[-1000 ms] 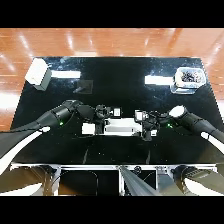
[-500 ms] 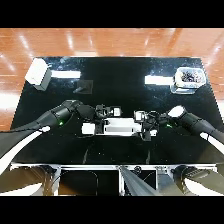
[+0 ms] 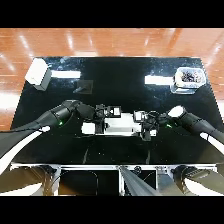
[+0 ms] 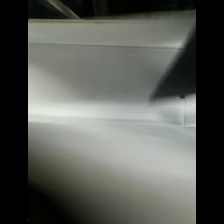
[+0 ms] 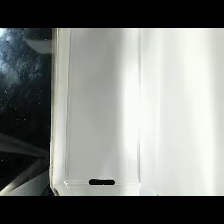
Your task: Fold the box and place the chain.
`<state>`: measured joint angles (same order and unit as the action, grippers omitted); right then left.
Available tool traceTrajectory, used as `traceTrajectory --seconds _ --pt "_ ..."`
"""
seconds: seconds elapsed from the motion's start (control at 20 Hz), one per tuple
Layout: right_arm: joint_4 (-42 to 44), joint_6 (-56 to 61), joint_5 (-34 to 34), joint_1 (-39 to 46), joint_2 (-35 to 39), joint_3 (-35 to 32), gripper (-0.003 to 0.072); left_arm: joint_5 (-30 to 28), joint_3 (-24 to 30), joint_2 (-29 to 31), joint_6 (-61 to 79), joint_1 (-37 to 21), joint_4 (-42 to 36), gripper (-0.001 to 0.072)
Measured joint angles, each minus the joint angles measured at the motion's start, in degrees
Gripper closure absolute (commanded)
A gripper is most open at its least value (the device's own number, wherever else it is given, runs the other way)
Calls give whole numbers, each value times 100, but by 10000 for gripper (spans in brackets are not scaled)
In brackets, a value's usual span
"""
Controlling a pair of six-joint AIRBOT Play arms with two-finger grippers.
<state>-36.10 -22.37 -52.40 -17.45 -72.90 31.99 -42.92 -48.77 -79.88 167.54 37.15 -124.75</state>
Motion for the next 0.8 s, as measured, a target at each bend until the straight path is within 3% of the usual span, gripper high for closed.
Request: traceTrajectory --seconds 0.1,0.15,0.2,0.4,0.6,0.75,0.8 --pt "0 2 -2 0 0 0 155 -2 -11 17 -81 0 -9 190" --pt "0 2 -7 0 0 0 155 -9 -15 37 -118 0 -15 117" --pt "-7 -15 -9 0 0 0 155 4 -17 63 -160 0 -20 90" --pt "2 4 -13 0 0 0 155 -28 -17 236 -501 -17 61 90" --pt "4 11 9 -4 -7 0 155 -323 -20 516 -1283 -153 616 91" --pt "7 11 7 -4 -7 0 155 -660 -20 647 -1912 -334 933 119" --pt "7 11 4 -4 -7 0 155 -758 -20 667 -2103 -389 984 232"
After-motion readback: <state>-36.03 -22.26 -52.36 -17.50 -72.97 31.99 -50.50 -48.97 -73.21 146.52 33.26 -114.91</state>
